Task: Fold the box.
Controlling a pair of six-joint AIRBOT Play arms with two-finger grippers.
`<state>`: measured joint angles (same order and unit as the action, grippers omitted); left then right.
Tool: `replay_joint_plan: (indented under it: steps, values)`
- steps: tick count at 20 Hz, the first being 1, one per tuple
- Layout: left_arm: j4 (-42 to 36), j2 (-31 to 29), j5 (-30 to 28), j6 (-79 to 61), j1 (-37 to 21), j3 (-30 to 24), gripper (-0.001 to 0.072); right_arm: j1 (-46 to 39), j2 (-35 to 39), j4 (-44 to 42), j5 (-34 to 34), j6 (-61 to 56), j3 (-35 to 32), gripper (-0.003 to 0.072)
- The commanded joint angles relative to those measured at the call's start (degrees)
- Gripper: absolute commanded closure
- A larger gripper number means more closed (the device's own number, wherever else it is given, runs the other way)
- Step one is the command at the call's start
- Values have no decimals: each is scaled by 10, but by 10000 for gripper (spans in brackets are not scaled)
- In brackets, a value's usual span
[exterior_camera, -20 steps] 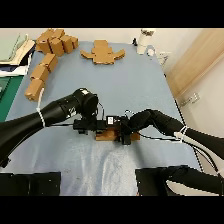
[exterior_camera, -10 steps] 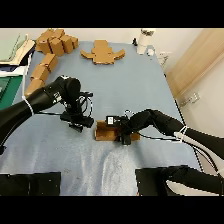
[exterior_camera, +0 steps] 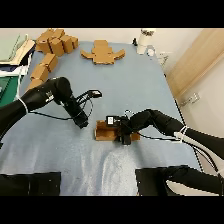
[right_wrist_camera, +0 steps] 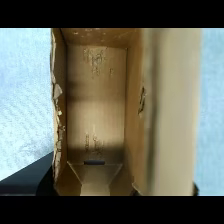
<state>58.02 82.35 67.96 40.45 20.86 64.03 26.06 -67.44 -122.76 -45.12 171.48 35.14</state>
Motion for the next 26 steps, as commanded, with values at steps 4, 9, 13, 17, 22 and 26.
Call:
replay_joint_plan:
  steps: [4,9,13,17,22,26]
  values:
    - [-143,-10,-106,-392,-65,-113,693,0,0,0,0,0,0,167]
    - [-202,-10,-134,-491,-64,-158,44,0,0,0,0,0,0,167]
    - [-290,-19,-170,-612,-52,-204,42,0,0,0,0,0,0,167]
    - [-326,-21,-220,-615,-33,-217,14,0,0,0,0,0,0,167]
    - [-325,-21,-223,-615,-12,-218,14,0,0,0,0,0,0,167]
    - [-325,-21,-242,-616,-3,-218,14,0,0,0,0,0,0,167]
